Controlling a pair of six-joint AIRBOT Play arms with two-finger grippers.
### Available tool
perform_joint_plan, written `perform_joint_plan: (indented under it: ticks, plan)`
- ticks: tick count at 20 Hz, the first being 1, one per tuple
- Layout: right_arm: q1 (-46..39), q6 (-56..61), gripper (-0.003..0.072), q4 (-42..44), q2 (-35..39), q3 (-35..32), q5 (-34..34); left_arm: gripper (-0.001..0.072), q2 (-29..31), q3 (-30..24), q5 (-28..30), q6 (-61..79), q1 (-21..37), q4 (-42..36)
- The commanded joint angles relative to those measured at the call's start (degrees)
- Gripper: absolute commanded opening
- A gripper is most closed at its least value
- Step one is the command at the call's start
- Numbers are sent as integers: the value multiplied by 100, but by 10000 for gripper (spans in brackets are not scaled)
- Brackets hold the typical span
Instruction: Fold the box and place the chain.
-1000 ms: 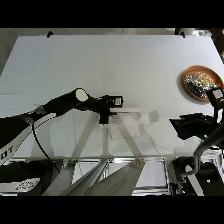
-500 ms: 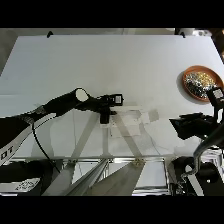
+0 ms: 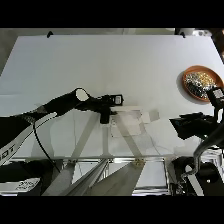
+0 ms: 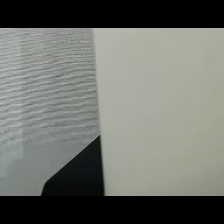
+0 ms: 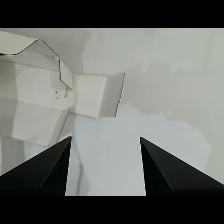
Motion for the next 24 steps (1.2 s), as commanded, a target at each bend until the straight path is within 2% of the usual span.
perform_joint_plan:
  ticks: [1,4,24]
  plan:
    - [4,0,465,0,4,0,0,6,-4,2,-247,433,-4,-31]
    - [4,2,465,0,4,0,0,6,-4,2,-573,713,-2,-251]
    - [4,2,466,4,4,0,9,10,-63,2,-396,708,-2,-271]
